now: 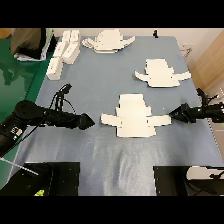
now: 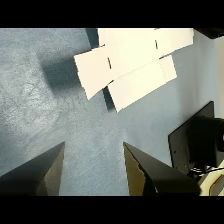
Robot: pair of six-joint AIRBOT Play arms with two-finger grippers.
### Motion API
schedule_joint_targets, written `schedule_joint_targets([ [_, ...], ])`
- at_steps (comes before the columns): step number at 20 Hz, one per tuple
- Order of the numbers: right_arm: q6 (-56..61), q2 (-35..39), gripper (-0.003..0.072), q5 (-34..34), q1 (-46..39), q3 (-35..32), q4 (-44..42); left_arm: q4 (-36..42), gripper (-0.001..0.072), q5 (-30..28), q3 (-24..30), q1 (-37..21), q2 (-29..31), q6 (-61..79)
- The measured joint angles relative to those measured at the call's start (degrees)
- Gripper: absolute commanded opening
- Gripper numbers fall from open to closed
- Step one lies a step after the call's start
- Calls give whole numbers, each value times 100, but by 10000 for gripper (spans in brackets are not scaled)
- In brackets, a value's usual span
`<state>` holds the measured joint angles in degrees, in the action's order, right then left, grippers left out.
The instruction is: Fold the box.
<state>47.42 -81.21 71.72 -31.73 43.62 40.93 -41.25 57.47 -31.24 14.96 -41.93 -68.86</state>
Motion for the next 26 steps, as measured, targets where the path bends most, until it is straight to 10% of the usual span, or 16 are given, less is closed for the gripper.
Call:
schedule_joint_targets([
  [12, -48, -293, 338, 761, 511, 2, -308, 20, 542, 2, 0, 0, 0, 2],
  [19, -39, -461, 1, 717, 1071, 2, -354, 33, 542, 11, 0, 0, 0, 4],
  [23, -142, -472, 2, 940, 1360, 2, -859, 37, 542, 11, 0, 0, 0, 4],
  [26, -179, -474, 223, 933, 1593, 2, -1145, 39, 542, 7, 0, 0, 0, 4],
])
